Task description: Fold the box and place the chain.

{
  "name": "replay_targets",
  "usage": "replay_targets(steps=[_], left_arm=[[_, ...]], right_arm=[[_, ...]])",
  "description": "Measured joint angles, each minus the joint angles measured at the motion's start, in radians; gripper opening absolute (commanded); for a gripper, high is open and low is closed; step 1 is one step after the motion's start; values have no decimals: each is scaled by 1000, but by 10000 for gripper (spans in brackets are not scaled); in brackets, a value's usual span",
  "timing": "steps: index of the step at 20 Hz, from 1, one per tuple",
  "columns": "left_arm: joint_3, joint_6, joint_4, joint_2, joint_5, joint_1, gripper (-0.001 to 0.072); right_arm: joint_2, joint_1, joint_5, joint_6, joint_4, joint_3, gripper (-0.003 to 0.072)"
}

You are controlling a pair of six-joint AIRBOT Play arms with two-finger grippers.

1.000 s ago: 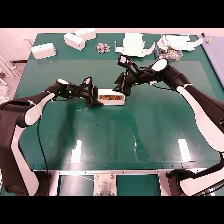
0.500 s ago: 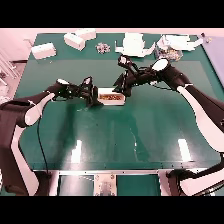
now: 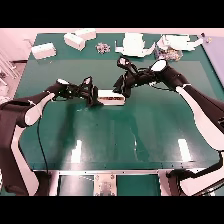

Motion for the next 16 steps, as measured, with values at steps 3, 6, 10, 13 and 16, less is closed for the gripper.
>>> replay_targets(steps=[3, 6, 10, 13, 16], left_arm=[[0, 0, 0, 0, 0, 0, 469], [0, 0, 0, 0, 0, 0, 469], [0, -2, 0, 0, 0, 0, 469], [0, -2, -1, 0, 2, 1, 469], [0, -2, -1, 0, 2, 1, 469]], right_arm=[[-3, 0, 8, 0, 0, 0, 347], [-13, 0, 14, 0, 0, 0, 347], [-32, 0, 16, 0, 0, 0, 347], [-38, 0, 7, -2, 0, 6, 347], [-41, 0, 2, -3, 0, 18, 347]])
